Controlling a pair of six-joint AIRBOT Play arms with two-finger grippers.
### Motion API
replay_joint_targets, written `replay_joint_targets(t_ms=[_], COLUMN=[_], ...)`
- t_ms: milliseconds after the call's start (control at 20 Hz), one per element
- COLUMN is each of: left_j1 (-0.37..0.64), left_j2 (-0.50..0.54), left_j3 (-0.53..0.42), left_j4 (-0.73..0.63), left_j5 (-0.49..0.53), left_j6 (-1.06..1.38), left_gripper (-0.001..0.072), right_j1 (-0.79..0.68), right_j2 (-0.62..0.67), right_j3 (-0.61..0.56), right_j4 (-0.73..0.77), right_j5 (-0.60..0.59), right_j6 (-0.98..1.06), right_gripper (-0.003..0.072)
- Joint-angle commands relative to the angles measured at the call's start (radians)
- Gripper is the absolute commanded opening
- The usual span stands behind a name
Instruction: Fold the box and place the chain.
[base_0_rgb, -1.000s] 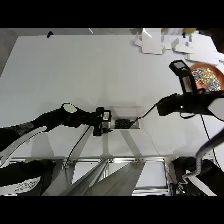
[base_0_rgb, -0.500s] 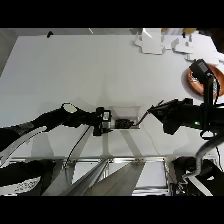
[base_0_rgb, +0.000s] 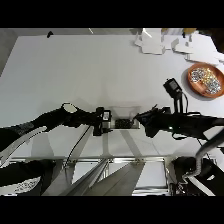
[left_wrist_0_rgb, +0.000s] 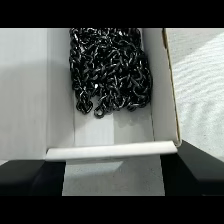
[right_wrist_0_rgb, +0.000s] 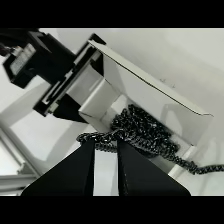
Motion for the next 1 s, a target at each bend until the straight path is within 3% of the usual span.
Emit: replay_joint_targets(t_ms=[0,100,250,450,600,650,700,950], left_j1=[-0.001,-0.001,-0.001,-0.001,-0.001,-0.001,-0.001,-0.001], left_j2=[0.001,0.001,0.001,0.001,0.001,0.001,0.001,0.001], left_j3=[0.000,0.000,0.000,0.000,0.000,0.000,0.000,0.000], left_j4=[0.000,0.000,0.000,0.000,0.000,0.000,0.000,0.000], left_j5=[0.000,0.000,0.000,0.000,0.000,0.000,0.000,0.000], left_j6=[0.000,0.000,0.000,0.000,0.000,0.000,0.000,0.000], left_gripper=[0.0210,0.0210,0.0210,0.0210,0.0210,0.0210,0.0210,0.0210], right_j1=[0.045,0.054,0.053,0.040,-0.050,-0.085,-0.115,-0.138], right_j2=[-0.092,-0.160,-0.198,-0.195,-0.195,-0.195,-0.196,-0.198], right_j3=[-0.051,-0.051,-0.033,0.143,0.258,0.266,0.266,0.266], right_j4=[0.005,0.006,-0.001,-0.164,-0.274,-0.276,-0.277,-0.152], right_j5=[-0.092,-0.097,-0.082,0.078,0.187,0.203,0.210,0.237], right_j6=[-0.034,-0.045,-0.061,-0.033,0.023,0.023,0.023,-0.064], right_gripper=[0.0012,0.0018,0.0106,0.0157,0.0179,0.0238,0.0243,0.0214])
